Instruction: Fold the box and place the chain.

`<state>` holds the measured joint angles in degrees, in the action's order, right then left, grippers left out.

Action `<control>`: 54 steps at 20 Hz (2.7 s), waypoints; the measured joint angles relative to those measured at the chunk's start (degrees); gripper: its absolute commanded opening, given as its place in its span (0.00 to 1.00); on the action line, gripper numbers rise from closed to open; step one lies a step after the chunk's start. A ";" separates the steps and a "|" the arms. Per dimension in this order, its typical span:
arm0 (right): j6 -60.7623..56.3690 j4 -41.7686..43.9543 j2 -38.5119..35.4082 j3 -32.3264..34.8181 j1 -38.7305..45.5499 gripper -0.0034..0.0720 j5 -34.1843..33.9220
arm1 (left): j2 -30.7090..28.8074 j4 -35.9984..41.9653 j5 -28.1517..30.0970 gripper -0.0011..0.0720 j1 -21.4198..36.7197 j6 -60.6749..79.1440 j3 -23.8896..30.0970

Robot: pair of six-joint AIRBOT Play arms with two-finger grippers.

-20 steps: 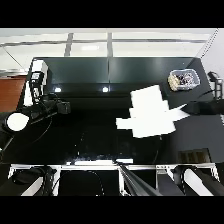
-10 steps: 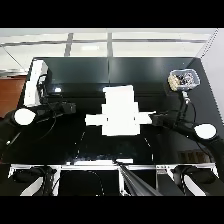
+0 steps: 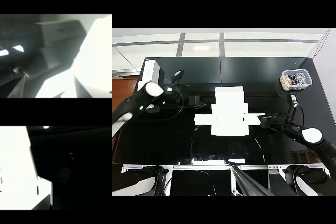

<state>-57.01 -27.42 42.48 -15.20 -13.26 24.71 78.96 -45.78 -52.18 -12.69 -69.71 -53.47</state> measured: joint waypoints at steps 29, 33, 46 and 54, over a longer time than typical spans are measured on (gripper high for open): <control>0.02 -2.12 0.00 0.09 -0.15 0.07 3.52 | 26.84 12.13 -32.74 0.36 -4.76 32.81 -20.61; 0.02 -2.78 0.00 0.09 -0.15 0.07 4.15 | 26.84 12.13 -31.91 0.31 -4.83 32.00 -20.61; 0.20 -11.65 -0.11 -7.41 2.38 1.00 7.69 | 24.41 10.51 -32.20 0.04 -5.35 33.09 -22.38; 4.09 -32.39 0.02 -21.51 6.36 0.99 19.69 | 7.28 13.79 -18.45 0.04 -9.09 48.50 -6.62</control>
<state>-52.93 -59.81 42.50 -36.71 -6.90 44.40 86.24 -31.99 -70.63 -21.78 -21.21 -60.10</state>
